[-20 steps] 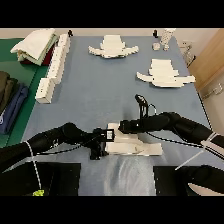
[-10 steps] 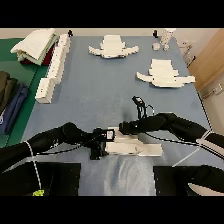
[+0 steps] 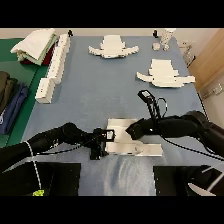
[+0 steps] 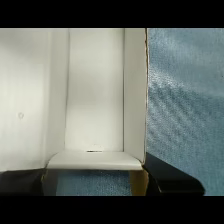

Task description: Fold the box.

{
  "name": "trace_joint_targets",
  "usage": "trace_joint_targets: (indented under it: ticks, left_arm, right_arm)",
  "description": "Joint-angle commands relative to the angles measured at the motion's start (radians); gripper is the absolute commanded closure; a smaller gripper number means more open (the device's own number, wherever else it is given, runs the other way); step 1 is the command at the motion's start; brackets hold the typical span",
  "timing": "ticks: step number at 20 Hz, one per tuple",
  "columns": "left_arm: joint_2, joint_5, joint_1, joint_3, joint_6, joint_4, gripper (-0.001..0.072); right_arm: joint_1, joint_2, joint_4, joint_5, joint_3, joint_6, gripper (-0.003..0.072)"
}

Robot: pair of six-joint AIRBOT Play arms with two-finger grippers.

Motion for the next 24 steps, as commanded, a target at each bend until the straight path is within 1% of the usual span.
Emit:
trace_joint_targets:
  ticks: [1, 2, 3, 4, 6, 7, 8, 9, 11, 15, 18, 24]
  left_arm:
    - [0.000, 0.000, 0.000, 0.001, 0.000, 0.000, 0.0213]
    - [0.000, 0.000, 0.000, 0.001, -0.001, 0.000, 0.0213]
    - [0.000, 0.000, 0.000, 0.001, -0.001, 0.000, 0.0213]
    - [0.000, 0.000, 0.000, 0.001, 0.000, 0.000, 0.0213]
    - [0.000, 0.000, 0.000, 0.001, -0.001, 0.000, 0.0213]
    - [0.000, 0.000, 0.000, 0.001, -0.001, 0.000, 0.0213]
    - [0.000, 0.000, 0.000, 0.001, -0.001, 0.000, 0.0213]
    - [0.000, 0.000, 0.000, 0.001, -0.001, 0.000, 0.0213]
    - [0.000, 0.000, 0.000, 0.001, 0.000, 0.000, 0.0213]
    - [0.000, 0.000, 0.000, 0.001, -0.001, 0.000, 0.0213]
    - [0.000, 0.000, 0.000, 0.001, -0.001, 0.000, 0.0213]
    - [0.000, 0.000, 0.000, 0.001, -0.001, 0.000, 0.0213]
  right_arm:
    - [0.001, 0.140, -0.046, -0.310, -0.009, -0.259, 0.0367]
    - [0.001, 0.161, -0.065, -0.361, -0.023, -0.308, 0.0253]
    - [0.001, 0.173, -0.090, -0.387, -0.042, -0.357, 0.0157]
    - [0.001, 0.174, -0.115, -0.391, -0.064, -0.409, 0.0093]
    - [0.001, 0.170, -0.147, -0.351, -0.120, -0.557, 0.0082]
    - [0.001, 0.170, -0.146, -0.308, -0.152, -0.661, 0.0011]
    - [0.001, 0.171, -0.140, -0.278, -0.179, -0.768, -0.0032]
    - [0.001, 0.172, -0.140, -0.255, -0.203, -0.856, -0.0032]
    - [0.000, 0.172, -0.155, -0.211, -0.238, -0.943, -0.0032]
    - [0.000, 0.172, -0.200, -0.133, -0.249, -0.944, -0.0031]
    - [0.000, 0.172, -0.197, -0.124, -0.249, -0.941, -0.0013]
    - [0.000, 0.159, -0.188, -0.100, -0.249, -0.942, -0.0011]
